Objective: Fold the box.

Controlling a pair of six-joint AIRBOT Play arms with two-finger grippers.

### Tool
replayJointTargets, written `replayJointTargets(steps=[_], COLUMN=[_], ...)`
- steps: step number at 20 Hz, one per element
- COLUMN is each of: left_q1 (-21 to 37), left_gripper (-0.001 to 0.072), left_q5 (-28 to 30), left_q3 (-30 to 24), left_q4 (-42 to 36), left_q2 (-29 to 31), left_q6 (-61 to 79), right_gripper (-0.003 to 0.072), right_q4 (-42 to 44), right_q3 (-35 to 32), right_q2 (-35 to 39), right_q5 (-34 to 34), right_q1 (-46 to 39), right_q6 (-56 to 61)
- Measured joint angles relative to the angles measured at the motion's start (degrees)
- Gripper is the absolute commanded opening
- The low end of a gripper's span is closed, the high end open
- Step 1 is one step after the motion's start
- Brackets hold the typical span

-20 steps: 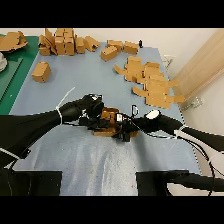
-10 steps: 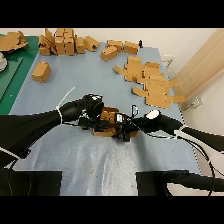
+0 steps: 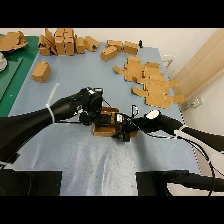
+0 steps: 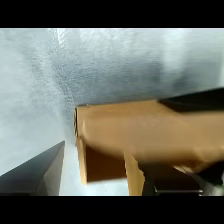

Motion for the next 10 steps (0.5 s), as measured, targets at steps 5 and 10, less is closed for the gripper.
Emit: replayJointTargets(steps=[5,10], left_q1=[0.04,0.94], left_gripper=[0.0416,0.001], left_q5=[-7.28,-17.97], left_q3=[0.24,-0.24], left_q4=[3.82,15.63], left_q2=[5.35,8.0], left_q6=[0.17,5.46], right_gripper=[0.0441,0.0441], right_q4=[0.0,0.0], right_q3=[0.0,0.0], right_q2=[0.0,0.02], right_q5=[0.0,0.0], right_q1=[0.0,0.0], right_q6=[0.02,0.02])
